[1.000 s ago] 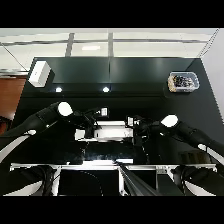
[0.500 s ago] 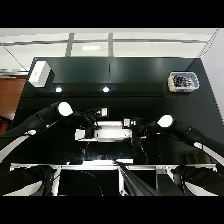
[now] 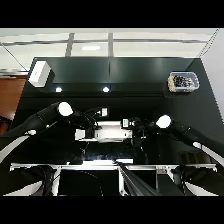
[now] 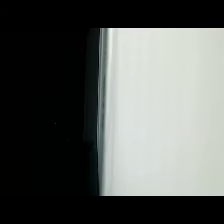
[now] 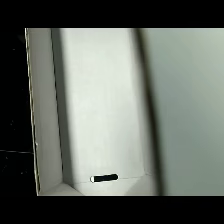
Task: Fold the box and place the chain.
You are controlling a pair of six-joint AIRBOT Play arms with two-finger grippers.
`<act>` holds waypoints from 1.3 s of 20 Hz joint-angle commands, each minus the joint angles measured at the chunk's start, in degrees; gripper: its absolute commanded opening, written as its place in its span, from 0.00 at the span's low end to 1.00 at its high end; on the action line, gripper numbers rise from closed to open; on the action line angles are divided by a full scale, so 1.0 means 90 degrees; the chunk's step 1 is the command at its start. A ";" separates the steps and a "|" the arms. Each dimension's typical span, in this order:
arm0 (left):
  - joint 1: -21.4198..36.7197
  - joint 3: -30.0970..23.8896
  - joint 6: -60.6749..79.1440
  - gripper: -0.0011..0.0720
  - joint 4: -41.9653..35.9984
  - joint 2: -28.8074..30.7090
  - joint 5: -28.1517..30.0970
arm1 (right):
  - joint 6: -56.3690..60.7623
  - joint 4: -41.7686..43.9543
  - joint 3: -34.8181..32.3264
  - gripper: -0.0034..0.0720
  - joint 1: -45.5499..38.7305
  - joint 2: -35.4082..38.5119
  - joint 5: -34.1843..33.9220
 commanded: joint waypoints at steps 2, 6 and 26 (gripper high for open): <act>0.0005 0.0005 0.0002 0.05 0.0002 0.0002 0.0000 | 0.0080 -0.0112 0.0005 0.86 0.0007 -0.0005 -0.0032; 0.0005 0.0005 0.0002 0.05 0.0002 0.0002 0.0002 | 0.0078 -0.0126 0.0005 0.86 0.0007 -0.0005 -0.0010; 0.0007 0.0267 -0.2676 0.92 0.1882 0.1649 -0.1486 | 0.0078 -0.0124 0.0002 0.22 0.0007 -0.0005 -0.0005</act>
